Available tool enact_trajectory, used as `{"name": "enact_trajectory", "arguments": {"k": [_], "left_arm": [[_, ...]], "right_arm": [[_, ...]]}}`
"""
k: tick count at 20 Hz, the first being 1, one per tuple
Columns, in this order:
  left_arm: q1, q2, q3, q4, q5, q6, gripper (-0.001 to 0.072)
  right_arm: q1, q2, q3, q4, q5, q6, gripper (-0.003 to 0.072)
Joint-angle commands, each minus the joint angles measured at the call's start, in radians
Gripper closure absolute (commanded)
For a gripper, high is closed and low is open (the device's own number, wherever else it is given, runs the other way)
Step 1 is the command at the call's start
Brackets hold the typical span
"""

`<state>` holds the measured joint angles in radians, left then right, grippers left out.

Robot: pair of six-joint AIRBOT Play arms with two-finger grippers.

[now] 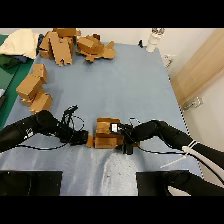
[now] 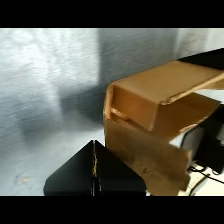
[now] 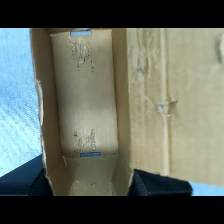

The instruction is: Fold the box.

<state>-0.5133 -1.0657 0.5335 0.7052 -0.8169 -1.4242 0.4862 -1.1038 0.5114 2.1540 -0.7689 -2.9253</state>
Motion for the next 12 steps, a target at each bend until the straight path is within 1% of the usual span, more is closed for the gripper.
{"name": "enact_trajectory", "arguments": {"k": [1,5,7,9,12], "left_arm": [[-0.005,0.0,0.002,-0.122,0.017,0.067,0.0699],[-0.004,0.0,0.002,-0.123,0.027,0.063,0.0698],[-0.004,0.0,0.002,-0.126,0.05,0.063,0.0698],[-0.004,0.0,0.002,-0.122,0.047,0.107,0.0697],[-0.018,0.004,0.013,-0.106,0.062,0.073,0.07]], "right_arm": [[0.0,0.0,0.0,0.0,0.0,0.0,0.0177],[0.0,0.0,0.0,0.0,0.0,0.0,0.0177],[0.0,0.0,0.0,0.0,0.0,0.0,0.0177],[0.0,0.0,0.0,0.0,0.0,0.0,0.0177],[0.0,0.0,0.0,0.0,0.0,0.0,0.0177]]}}
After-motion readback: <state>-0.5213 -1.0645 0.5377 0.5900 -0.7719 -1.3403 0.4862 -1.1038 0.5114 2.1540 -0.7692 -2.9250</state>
